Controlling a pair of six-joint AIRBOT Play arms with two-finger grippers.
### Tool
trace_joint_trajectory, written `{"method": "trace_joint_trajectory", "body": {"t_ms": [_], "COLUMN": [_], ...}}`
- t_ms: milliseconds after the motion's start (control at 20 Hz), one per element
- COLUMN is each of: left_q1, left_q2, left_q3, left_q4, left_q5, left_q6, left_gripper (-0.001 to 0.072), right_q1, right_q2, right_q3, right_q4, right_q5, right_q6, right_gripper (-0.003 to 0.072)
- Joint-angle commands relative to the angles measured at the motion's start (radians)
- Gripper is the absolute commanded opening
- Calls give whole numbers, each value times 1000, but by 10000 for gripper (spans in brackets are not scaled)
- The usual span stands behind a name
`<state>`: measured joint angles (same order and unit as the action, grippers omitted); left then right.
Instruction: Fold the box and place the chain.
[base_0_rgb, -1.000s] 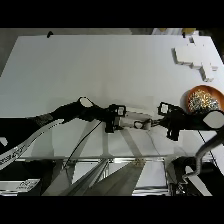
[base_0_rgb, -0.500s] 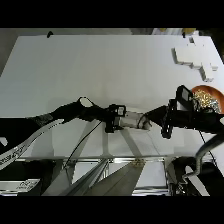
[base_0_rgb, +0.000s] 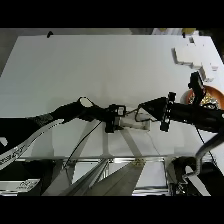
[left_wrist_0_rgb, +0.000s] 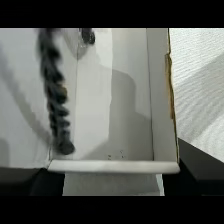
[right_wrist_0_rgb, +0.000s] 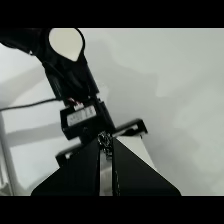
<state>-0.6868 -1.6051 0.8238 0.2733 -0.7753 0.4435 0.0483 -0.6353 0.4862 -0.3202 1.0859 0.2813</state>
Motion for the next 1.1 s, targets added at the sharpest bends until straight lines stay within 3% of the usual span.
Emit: {"method": "trace_joint_trajectory", "body": {"t_ms": [0,150,250,400,550,750,950,1050], "left_q1": [0,0,-1,0,0,0,0,0], "left_q2": [0,0,0,0,0,0,0,0], "left_q3": [0,0,0,0,0,0,0,0], "left_q4": [0,0,0,0,0,0,0,0], "left_q5": [0,0,0,0,0,0,0,0], "left_q6": [0,0,0,0,0,0,0,0], "left_gripper": [390,390,390,390,390,390,390,390], "right_q1": [1,1,1,0,-1,-1,-1,0], "right_q2": [-34,-100,-135,-146,-146,-151,-224,-304], "right_q3": [0,0,0,13,118,266,267,266], "right_q4": [-130,-166,-169,-196,-267,-542,-943,-1019], "right_q5": [38,93,100,103,132,175,185,198], "right_q6": [-1,-2,-2,-1,5,71,216,224], "right_gripper": [14,15,107,182,182,178,136,96]}}
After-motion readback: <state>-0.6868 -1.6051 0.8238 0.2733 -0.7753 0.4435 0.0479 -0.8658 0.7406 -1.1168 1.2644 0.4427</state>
